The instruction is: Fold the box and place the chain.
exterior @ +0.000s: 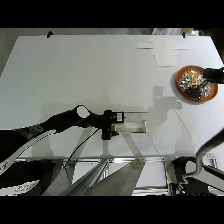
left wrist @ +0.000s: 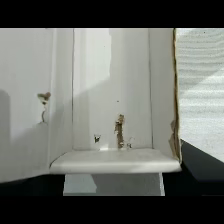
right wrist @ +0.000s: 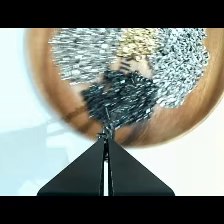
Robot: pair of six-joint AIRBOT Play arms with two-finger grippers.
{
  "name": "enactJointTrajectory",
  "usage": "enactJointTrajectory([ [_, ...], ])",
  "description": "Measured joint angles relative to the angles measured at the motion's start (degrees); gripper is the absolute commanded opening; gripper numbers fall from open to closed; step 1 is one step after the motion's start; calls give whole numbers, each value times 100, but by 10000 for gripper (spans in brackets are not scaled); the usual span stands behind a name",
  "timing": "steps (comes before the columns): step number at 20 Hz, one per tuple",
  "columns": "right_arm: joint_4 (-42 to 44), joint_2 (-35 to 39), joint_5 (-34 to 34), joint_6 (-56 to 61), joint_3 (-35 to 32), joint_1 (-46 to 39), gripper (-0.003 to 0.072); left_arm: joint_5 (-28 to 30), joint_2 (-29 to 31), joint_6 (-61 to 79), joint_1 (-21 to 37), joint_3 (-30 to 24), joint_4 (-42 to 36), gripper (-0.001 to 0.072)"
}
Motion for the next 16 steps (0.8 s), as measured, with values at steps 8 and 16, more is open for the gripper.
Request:
enactJointTrajectory([
  [8, 1801, 1615, 1075, -562, 0, 317, 14, 0, 0, 2, 0, 0, 0, 209],
  [16, 2124, 2649, 1757, -654, -7, 2107, 14, -2, 0, 0, 0, 0, 2, 209],
])
